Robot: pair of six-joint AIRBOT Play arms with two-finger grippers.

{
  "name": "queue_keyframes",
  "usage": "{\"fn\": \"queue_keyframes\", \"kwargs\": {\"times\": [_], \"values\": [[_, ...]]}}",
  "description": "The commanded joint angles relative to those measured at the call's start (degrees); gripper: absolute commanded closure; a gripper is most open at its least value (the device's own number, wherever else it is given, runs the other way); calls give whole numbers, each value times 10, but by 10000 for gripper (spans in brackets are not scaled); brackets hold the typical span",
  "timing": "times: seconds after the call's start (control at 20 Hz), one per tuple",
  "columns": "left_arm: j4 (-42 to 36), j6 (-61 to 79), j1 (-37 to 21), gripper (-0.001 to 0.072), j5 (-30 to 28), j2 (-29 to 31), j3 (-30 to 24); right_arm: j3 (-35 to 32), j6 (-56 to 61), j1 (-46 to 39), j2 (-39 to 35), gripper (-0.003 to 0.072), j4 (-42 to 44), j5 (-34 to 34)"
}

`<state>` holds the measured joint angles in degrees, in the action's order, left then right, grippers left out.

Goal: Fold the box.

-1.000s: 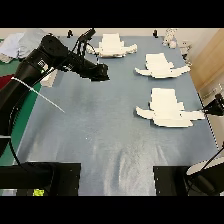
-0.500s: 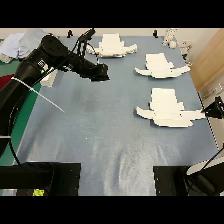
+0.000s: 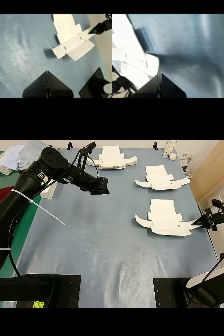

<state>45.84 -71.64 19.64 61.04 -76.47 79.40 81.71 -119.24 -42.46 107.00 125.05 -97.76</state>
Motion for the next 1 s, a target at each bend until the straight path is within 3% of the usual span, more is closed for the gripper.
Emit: {"fn": "queue_keyframes", "kwargs": {"times": [0.0,0.05,0.25,0.45,0.6,0.95], "values": [[0,0,0,697,14,0,0,6,-13,36,-1,638,7,-2],[0,0,0,697,22,0,0,5,-12,44,-1,683,7,-2],[0,0,0,697,42,0,0,-14,-13,89,-26,686,43,3],[6,0,-4,699,87,5,-12,-135,-12,154,-151,686,62,97],[5,1,-8,698,81,51,-97,-258,18,213,-271,686,64,167],[3,15,-31,698,60,234,-345,-516,150,381,-502,686,64,291]]}}
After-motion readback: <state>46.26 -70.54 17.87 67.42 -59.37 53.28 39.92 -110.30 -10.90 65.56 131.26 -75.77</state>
